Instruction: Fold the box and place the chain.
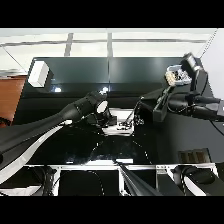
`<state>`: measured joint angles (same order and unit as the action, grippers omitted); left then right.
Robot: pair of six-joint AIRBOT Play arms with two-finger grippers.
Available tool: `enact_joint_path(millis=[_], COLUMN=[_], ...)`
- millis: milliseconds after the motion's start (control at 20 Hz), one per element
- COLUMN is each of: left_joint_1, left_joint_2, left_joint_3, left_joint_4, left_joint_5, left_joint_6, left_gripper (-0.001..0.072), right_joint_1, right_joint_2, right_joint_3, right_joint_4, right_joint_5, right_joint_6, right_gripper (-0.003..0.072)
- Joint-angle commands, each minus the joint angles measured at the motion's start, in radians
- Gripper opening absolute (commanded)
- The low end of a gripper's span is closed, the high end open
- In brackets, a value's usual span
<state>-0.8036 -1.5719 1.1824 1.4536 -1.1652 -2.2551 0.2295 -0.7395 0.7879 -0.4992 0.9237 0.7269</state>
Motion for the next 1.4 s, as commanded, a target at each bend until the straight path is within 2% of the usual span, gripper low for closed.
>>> enact_joint_path(millis=[0, 200, 250, 300, 350, 450, 650, 750, 850, 900, 950, 1050, 1150, 1250, 1350], left_joint_1=[0.000, 0.000, 0.000, 0.000, 0.000, 0.000, 0.000, 0.000, 0.000, 0.000, 0.000, 0.000, 0.000, 0.000, 0.000], left_joint_2=[0.000, 0.000, 0.000, 0.000, 0.000, 0.000, 0.000, 0.000, 0.000, 0.000, 0.000, 0.000, 0.000, 0.000, 0.000], left_joint_3=[0.000, 0.000, 0.000, 0.000, 0.000, 0.000, 0.000, 0.000, 0.000, 0.000, 0.000, 0.000, 0.000, 0.000, 0.000], left_joint_4=[0.000, 0.000, 0.000, 0.000, 0.000, 0.000, 0.000, 0.000, 0.000, 0.000, 0.000, 0.000, 0.000, 0.000, 0.000], left_joint_5=[0.002, 0.002, 0.002, 0.002, 0.002, 0.002, 0.002, 0.001, 0.001, 0.001, 0.001, 0.003, 0.003, 0.003, 0.003], left_joint_6=[0.000, 0.000, 0.000, 0.000, 0.000, 0.000, 0.000, 0.000, 0.000, 0.000, 0.000, 0.000, 0.000, 0.000, 0.000], left_gripper=[0.0029, 0.0029, 0.0029, 0.0029, 0.0029, 0.0029, 0.0029, 0.0029, 0.0029, 0.0028, 0.0029, 0.0029, 0.0029, 0.0029, 0.0029], right_joint_1=[0.023, 0.052, 0.058, 0.061, 0.060, 0.013, -0.188, -0.227, -0.224, -0.211, -0.190, -0.138, -0.077, -0.045, -0.041], right_joint_2=[-0.008, -0.058, -0.077, -0.095, -0.106, -0.099, -0.095, -0.095, -0.104, -0.112, -0.121, -0.150, -0.181, -0.231, -0.290], right_joint_3=[0.020, 0.014, 0.006, -0.002, -0.002, -0.002, -0.017, -0.090, -0.212, -0.270, -0.313, -0.353, -0.356, -0.354, -0.344], right_joint_4=[0.241, 0.167, 0.129, 0.083, 0.023, -0.085, -0.332, -0.415, -0.394, -0.365, -0.346, -0.368, -0.391, -0.304, -0.230], right_joint_5=[-0.038, -0.045, -0.046, -0.045, -0.045, -0.034, 0.087, 0.055, -0.037, -0.077, -0.104, -0.117, -0.155, -0.233, -0.224], right_joint_6=[-0.006, 0.031, 0.062, 0.094, 0.126, 0.147, 0.156, 0.151, 0.078, -0.002, -0.088, -0.239, -0.478, -0.630, -0.777], right_gripper=[0.0020, 0.0021, 0.0051, 0.0345, 0.0434, 0.0434, 0.0434, 0.0434, 0.0436, 0.0595, 0.0711, 0.0711, 0.0711, 0.0711, 0.0711])
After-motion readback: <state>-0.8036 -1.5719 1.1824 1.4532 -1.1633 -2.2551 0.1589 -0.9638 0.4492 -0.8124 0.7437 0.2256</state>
